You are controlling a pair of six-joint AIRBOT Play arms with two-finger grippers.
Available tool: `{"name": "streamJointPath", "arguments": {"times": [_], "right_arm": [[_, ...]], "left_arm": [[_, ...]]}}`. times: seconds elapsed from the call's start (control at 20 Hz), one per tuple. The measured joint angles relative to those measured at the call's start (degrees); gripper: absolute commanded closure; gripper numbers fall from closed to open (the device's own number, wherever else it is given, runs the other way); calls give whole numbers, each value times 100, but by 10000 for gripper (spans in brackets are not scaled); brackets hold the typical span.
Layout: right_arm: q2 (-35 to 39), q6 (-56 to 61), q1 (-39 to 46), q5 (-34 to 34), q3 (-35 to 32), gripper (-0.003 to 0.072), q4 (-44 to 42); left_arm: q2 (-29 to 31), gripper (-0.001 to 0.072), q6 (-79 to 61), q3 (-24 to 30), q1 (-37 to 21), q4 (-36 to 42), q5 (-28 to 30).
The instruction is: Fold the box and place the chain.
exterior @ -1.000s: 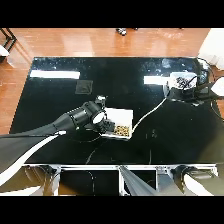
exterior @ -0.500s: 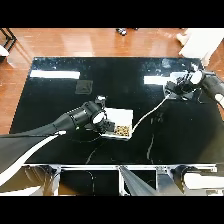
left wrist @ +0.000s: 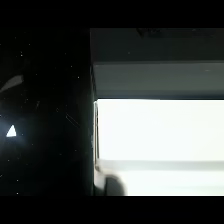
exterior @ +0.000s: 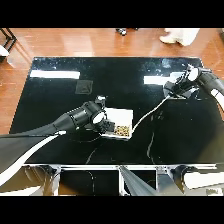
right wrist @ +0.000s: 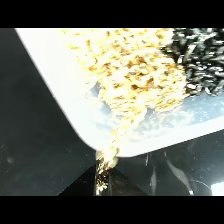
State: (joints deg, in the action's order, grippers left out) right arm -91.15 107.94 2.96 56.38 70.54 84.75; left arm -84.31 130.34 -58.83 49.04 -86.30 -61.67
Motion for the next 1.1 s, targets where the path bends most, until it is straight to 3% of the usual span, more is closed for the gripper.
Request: {"name": "streamJointPath", "arguments": {"times": [0.2, 0.4, 0.7, 1.1], "right_arm": [[686, -844, 0, 223, 232, 672, -160], [1993, -1617, 0, 468, 321, 672, -258], [3753, -2426, 0, 1377, 350, 672, -960], [4647, -2597, -756, 2310, 350, 672, -2170]], "left_arm": [[0, 688, 0, 0, 2, 0, 0], [0, 688, 2, 0, 0, 0, 0], [0, 688, 0, 0, 2, 2, -2], [0, 687, -2, 0, 2, 2, -4]]}}
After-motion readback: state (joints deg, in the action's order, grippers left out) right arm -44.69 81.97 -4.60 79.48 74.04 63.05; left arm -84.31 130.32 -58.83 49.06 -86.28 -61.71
